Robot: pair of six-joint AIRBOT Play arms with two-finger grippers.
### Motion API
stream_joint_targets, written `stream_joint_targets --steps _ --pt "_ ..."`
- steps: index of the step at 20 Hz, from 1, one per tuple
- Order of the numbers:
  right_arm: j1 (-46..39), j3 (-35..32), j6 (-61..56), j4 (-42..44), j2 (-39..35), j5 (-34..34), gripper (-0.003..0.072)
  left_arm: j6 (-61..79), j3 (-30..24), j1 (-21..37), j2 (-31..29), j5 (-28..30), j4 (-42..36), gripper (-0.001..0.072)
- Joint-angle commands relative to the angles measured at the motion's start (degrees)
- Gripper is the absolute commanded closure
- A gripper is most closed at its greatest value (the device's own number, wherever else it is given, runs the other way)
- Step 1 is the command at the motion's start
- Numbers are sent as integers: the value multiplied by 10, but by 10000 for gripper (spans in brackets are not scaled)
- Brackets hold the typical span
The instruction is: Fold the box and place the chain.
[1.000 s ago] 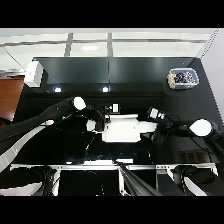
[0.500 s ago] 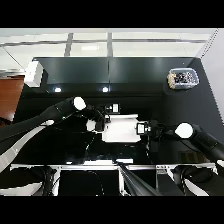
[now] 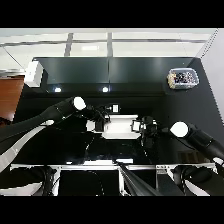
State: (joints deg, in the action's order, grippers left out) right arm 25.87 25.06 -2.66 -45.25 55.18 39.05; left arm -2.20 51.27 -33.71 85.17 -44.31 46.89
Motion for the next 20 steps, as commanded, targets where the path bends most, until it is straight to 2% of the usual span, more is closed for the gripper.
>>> stream_joint_targets --steps 1,6,11,14,20 --pt "-17 38 20 -2 1 29 -5 -1 0 0 0 -26 0 685" --pt "-32 44 39 7 1 16 -5 -12 0 0 0 -30 6 685" --pt "-73 44 46 29 1 32 -5 -12 0 0 0 -29 6 685" --pt "-73 44 95 70 9 48 -5 -12 0 0 0 -26 6 685" --pt "-73 34 219 157 71 57 -5 -12 0 -5 0 -27 6 685"
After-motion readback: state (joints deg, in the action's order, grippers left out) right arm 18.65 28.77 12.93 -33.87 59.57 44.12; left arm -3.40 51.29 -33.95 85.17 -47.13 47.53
